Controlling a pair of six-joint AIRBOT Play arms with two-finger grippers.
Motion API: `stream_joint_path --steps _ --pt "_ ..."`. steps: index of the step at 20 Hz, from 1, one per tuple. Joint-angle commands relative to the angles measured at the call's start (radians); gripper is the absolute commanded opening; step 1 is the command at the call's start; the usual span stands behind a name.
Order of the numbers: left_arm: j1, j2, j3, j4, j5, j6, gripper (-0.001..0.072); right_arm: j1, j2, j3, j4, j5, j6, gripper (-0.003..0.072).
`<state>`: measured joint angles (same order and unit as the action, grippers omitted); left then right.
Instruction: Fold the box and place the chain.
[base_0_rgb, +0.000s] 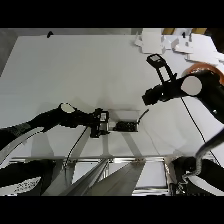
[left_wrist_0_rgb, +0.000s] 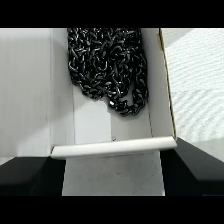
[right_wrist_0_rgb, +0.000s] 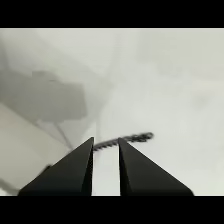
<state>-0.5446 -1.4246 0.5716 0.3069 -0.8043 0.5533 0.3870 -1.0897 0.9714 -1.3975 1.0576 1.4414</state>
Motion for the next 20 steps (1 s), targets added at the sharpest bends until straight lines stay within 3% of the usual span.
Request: stream_joint_path --steps 1,4,6,20 --pt "0.001 0.001 0.0 0.0 0.0 0.0 0.0208 -0.053 -0.069 -0.011 -0.047 0.003 0.029 0.0037" --pt "0.001 0.001 0.0 0.0 0.0 0.0 0.0208 -0.053 -0.145 -0.035 -0.058 0.008 0.029 0.0044" --pt "0.001 0.001 0.0 0.0 0.0 0.0 0.0208 -0.053 -0.187 -0.04 -0.061 0.018 0.029 0.0193" --pt "0.001 0.001 0.0 0.0 0.0 0.0 0.0208 -0.051 -0.296 -0.094 -0.059 -0.037 0.021 0.0198"
